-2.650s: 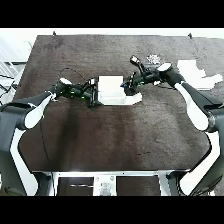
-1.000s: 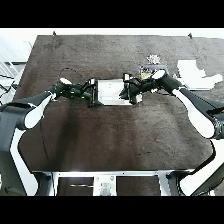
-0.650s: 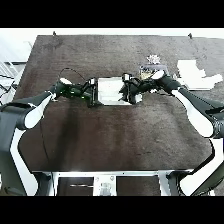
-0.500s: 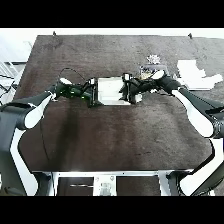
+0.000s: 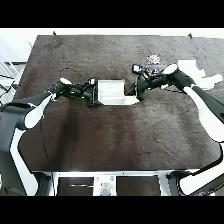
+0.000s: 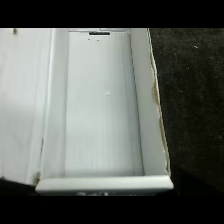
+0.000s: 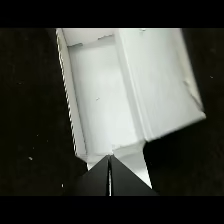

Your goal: Fold the box and place the chain.

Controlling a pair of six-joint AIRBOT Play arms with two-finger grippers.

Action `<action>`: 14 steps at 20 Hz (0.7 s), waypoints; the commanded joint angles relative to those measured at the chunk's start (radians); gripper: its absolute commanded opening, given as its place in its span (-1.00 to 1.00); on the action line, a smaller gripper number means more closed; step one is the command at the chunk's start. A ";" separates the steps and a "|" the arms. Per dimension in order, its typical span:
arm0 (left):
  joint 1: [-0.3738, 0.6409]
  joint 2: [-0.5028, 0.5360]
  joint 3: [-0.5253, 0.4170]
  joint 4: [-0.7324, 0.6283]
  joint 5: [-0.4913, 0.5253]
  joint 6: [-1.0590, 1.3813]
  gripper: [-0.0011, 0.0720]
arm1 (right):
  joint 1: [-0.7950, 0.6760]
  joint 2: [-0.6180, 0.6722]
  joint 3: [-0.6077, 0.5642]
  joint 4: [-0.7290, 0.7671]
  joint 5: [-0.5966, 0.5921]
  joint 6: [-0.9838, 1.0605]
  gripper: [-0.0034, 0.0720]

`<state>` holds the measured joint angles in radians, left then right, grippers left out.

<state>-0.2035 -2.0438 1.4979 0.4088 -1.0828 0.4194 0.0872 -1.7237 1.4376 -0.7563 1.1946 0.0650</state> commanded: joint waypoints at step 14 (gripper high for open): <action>0.000 0.000 0.000 0.002 0.001 0.000 -0.05 | -0.228 -0.032 -0.106 0.003 -0.080 0.800 -0.89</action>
<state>-0.2035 -2.0438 1.4979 0.4103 -1.0824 0.4191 -0.1513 -1.6997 1.3476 -0.7643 1.1252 0.7845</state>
